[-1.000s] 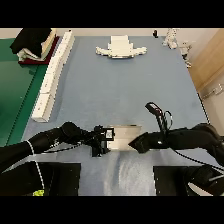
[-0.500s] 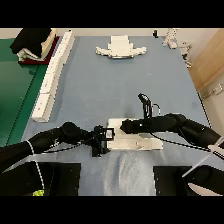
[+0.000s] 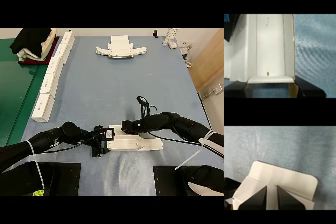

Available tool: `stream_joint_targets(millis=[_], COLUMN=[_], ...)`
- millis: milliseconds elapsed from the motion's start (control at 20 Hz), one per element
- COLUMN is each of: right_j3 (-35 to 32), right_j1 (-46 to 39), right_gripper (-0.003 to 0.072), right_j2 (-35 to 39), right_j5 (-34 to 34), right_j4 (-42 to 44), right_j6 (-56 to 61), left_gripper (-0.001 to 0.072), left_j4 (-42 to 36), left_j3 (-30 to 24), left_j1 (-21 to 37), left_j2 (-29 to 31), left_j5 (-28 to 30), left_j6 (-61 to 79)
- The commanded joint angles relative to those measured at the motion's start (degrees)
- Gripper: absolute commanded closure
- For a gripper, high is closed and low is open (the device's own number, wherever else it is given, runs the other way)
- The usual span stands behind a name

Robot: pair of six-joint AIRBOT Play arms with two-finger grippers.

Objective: Fold the box.

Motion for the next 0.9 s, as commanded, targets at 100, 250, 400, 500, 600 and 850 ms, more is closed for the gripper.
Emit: stream_joint_targets(millis=[100, 250, 400, 500, 600, 850], right_j3=[0.04, 0.04, 0.04, 0.04, 0.02, -1.62], right_j1=[-0.07, -0.17, -0.17, -0.17, -0.17, -0.17], right_gripper=[0.0493, 0.0493, 0.0493, 0.0493, 0.0493, 0.0332], right_j2=[0.59, 5.64, 14.25, 20.63, 26.38, 36.3], right_j5=[-1.73, -3.21, -6.47, -9.57, -14.08, -28.72], right_j4=[-1.18, -1.2, -2.25, -4.68, -8.2, -16.76], right_j6=[-3.61, -9.27, -16.46, -19.47, -22.91, -34.4], left_gripper=[0.026, 0.026, 0.026, 0.0259, 0.026, 0.026], left_j4=[0.04, 0.04, 0.04, 0.04, 0.04, 0.04], left_j3=[0.02, 0.02, 0.02, 0.02, 0.02, 0.02], left_j1=[0.0, 0.0, 0.0, 0.0, 0.0, 0.0], left_j2=[0.0, 0.0, 0.0, 0.02, 0.0, 0.0], left_j5=[0.02, 0.0, 0.0, 0.0, 0.0, 0.02], left_j6=[0.04, 0.04, 0.04, 0.04, 0.04, 0.04])
